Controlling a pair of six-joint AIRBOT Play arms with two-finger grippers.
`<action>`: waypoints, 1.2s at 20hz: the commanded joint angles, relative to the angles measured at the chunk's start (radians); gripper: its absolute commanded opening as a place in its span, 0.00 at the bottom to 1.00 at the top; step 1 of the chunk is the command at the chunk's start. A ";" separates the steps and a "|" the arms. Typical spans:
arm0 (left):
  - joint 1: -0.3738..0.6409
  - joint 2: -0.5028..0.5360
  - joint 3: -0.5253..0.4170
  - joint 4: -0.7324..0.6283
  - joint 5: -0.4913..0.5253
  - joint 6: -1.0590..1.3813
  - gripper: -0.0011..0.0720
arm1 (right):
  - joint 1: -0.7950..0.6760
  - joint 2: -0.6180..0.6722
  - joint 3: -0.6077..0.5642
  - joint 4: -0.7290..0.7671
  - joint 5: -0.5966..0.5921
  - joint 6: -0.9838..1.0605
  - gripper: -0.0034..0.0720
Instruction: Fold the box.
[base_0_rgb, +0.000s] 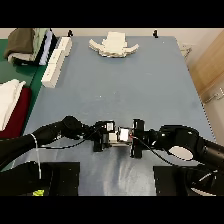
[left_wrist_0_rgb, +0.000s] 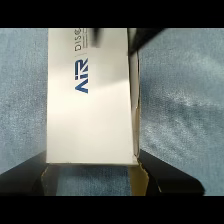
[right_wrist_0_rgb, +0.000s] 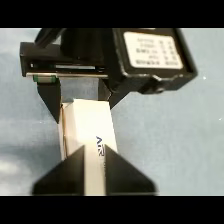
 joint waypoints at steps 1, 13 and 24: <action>0.001 0.000 0.000 0.000 0.001 0.000 0.65 | 0.001 0.037 -0.011 0.099 0.039 0.242 0.05; 0.001 0.000 0.000 0.000 0.001 0.000 0.65 | 0.008 0.246 -0.351 0.395 -0.432 0.416 0.05; 0.001 0.000 0.000 0.000 0.001 0.000 0.65 | 0.008 0.176 -0.365 0.394 -0.391 0.416 0.05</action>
